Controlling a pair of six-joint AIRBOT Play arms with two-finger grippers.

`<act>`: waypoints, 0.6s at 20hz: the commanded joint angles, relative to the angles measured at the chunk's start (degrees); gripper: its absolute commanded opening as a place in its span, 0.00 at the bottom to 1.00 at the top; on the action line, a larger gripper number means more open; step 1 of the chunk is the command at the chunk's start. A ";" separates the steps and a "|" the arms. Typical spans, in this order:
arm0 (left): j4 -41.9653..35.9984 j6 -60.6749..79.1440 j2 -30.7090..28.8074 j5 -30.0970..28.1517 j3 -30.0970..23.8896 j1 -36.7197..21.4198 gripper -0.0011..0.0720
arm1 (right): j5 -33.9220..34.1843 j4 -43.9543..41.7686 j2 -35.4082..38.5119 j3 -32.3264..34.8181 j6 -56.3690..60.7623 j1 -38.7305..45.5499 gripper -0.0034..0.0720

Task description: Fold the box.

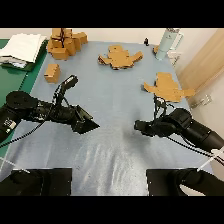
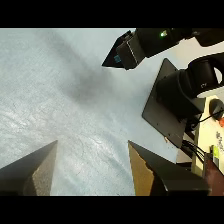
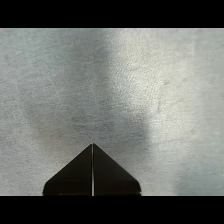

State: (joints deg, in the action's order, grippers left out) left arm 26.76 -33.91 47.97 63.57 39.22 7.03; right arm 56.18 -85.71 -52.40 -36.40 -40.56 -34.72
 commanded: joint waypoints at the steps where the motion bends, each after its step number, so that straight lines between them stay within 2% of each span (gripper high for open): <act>1: 0.00 0.00 -0.04 -0.02 -0.02 0.04 0.97 | -0.02 0.15 -0.02 -0.07 0.00 -0.04 0.05; 8: 0.00 0.00 -0.04 -0.02 -0.02 0.04 0.97 | -0.57 0.11 -0.04 -0.07 0.02 -0.04 0.05; 12: 0.00 0.00 -0.04 0.00 -0.02 0.04 0.97 | -0.68 -3.15 -0.04 -0.07 0.00 -0.04 0.08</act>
State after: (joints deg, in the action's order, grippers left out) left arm 26.76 -33.93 47.97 63.57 39.22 7.03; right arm 55.70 -86.76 -52.40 -36.42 -40.58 -34.72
